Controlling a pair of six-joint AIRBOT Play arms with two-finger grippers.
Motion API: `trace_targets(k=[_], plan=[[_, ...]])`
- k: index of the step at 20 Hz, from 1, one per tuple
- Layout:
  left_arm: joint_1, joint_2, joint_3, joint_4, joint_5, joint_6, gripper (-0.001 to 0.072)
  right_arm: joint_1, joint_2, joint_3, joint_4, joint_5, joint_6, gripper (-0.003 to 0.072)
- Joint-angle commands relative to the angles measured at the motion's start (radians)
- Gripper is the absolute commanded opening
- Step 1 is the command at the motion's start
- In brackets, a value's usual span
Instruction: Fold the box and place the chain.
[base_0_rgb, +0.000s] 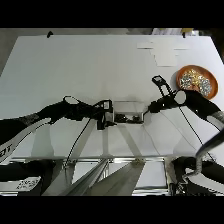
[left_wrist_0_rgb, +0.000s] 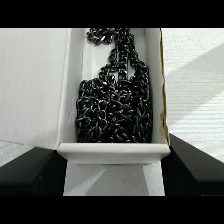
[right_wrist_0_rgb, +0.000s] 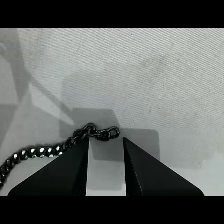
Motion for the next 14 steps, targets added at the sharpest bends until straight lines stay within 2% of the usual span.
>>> trace_targets(k=[1, 6, 14], plan=[[0.000, 0.000, 0.001, 0.000, 0.000, 0.000, 0.0209, 0.021, -0.001, 0.000, 0.015, -0.003, -0.024, 0.0245], [0.000, 0.000, 0.001, 0.001, 0.000, 0.000, 0.0209, 0.102, -0.001, 0.000, 0.009, -0.012, -0.061, 0.0236], [0.000, 0.000, 0.001, 0.000, 0.000, 0.000, 0.0209, 0.106, 0.033, 0.000, 0.010, 0.011, -0.060, 0.0232]])
